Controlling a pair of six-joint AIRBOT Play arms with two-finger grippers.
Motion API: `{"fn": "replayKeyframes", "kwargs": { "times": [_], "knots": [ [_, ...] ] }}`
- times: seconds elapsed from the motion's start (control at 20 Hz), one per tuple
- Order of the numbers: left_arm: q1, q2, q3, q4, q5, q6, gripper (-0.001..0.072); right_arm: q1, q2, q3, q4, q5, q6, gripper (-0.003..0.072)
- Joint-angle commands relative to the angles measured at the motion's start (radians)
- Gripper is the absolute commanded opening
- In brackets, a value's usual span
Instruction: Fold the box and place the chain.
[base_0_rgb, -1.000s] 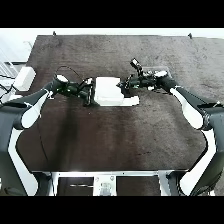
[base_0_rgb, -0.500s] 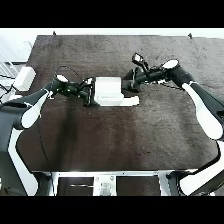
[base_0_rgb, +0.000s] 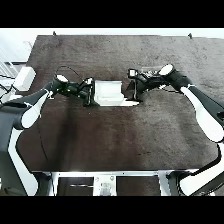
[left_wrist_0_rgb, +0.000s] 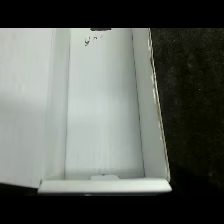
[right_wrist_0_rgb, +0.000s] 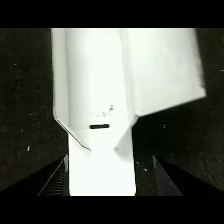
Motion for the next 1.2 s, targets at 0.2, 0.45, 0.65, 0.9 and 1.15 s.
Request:
{"fn": "replayKeyframes", "kwargs": {
  "times": [0.2, 0.45, 0.65, 0.9, 1.15],
  "knots": [
    [0.0, -0.001, 0.0, 0.0, -0.002, 0.0, 0.0588, 0.055, -0.028, -0.007, -0.007, -0.037, 0.011, 0.0497],
    [0.0, -0.001, 0.0, 0.0, -0.002, 0.0, 0.0589, 0.068, -0.037, -0.009, 0.014, -0.036, 0.01, 0.0281],
    [0.0, -0.001, 0.0, 0.0, -0.002, 0.0, 0.0588, 0.083, -0.048, -0.009, 0.085, -0.068, 0.002, 0.026],
    [0.0, -0.001, 0.0, 0.0, -0.002, 0.0, 0.0589, 0.084, -0.087, -0.009, 0.153, -0.082, -0.002, 0.0198],
    [0.0, -0.001, 0.0, 0.0, -0.003, 0.0, 0.0588, 0.093, -0.099, -0.009, 0.152, -0.12, -0.002, 0.0444]
  ]
}}
